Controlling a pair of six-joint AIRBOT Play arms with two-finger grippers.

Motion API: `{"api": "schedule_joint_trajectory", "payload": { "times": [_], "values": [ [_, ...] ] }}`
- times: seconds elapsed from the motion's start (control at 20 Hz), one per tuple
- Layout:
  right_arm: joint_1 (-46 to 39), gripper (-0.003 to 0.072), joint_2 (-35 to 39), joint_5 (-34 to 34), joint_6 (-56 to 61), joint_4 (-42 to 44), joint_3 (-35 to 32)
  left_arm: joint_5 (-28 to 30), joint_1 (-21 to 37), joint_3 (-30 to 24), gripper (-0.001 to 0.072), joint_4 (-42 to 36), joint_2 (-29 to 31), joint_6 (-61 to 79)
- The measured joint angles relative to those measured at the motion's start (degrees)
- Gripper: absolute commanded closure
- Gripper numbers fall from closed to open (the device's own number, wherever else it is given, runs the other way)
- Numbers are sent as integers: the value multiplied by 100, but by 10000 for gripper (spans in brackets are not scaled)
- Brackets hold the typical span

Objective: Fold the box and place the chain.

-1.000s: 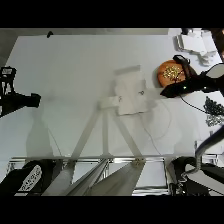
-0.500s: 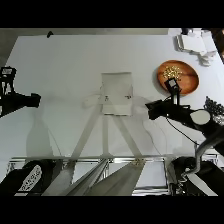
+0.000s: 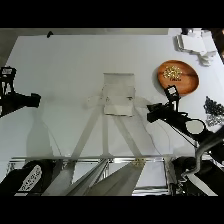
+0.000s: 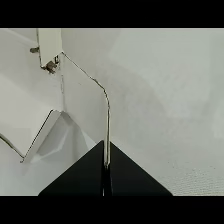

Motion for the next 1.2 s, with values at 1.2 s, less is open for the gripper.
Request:
{"api": "schedule_joint_trajectory", "payload": {
  "times": [1.2],
  "values": [
    [13,669,-13,214,39,7,-13,55,-776,435,172,-1497,-339,730]
  ]
}}
